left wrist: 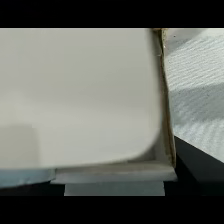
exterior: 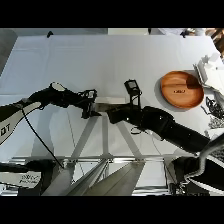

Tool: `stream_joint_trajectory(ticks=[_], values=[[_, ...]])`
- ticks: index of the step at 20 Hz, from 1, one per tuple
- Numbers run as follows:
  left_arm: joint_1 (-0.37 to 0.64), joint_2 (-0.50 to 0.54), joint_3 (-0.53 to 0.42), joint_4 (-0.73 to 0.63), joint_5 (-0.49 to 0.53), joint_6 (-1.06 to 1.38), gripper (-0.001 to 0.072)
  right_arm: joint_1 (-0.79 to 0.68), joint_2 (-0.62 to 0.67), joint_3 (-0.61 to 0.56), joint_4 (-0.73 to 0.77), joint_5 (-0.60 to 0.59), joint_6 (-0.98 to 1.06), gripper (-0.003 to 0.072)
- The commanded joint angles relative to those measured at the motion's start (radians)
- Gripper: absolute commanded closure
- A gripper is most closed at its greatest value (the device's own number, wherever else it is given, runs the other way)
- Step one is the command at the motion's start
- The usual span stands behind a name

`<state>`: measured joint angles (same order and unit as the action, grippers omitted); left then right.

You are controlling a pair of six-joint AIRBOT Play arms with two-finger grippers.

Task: Fold the box and place the chain.

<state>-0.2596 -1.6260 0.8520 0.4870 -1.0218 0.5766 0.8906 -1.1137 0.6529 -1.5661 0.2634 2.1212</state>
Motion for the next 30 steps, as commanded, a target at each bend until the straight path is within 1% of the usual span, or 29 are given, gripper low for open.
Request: stream_joint_trajectory(ticks=[1,4,6,7,12,15,21,24,25,28,30], values=[[0.0,0.0,0.0,0.0,0.0,0.0,0.0434,0.069,0.018,-0.002,0.0,0.093,-0.109,0.0093],[0.0,0.0,0.0,0.0,0.0,0.0,0.0434,0.079,0.019,-0.045,0.029,0.111,-0.053,0.0151],[0.0,0.0,0.0,0.0,0.0,0.0,0.0434,0.04,0.016,-0.09,0.029,0.113,0.031,0.0153],[0.0,0.0,0.0,0.0,0.0,0.0,0.0434,0.023,0.012,-0.093,0.029,0.119,0.037,0.0153],[0.0,0.0,0.0,0.0,0.0,0.0,0.0434,0.015,-0.032,-0.092,0.028,0.056,0.075,0.0152],[0.0,0.0,0.0,0.0,0.0,0.0,0.0434,0.015,-0.082,-0.076,0.03,-0.021,0.092,0.0152],[0.0,0.0,0.0,0.0,0.0,0.0,0.0434,0.015,-0.097,-0.045,0.029,-0.073,0.097,0.0161],[0.0,0.0,0.0,0.0,0.0,0.0,0.0434,0.015,-0.119,-0.045,0.029,-0.074,0.097,0.0204],[0.0,0.0,0.0,0.0,0.0,0.0,0.0434,0.015,-0.132,-0.045,0.029,-0.079,0.097,0.025],[0.0,0.0,0.0,0.0,0.0,0.0,0.0434,0.015,-0.164,-0.045,0.03,-0.121,0.104,0.0258],[0.0,0.0,0.0,0.0,0.0,0.0,0.0434,0.015,-0.175,-0.045,0.029,-0.146,0.106,0.0339]])
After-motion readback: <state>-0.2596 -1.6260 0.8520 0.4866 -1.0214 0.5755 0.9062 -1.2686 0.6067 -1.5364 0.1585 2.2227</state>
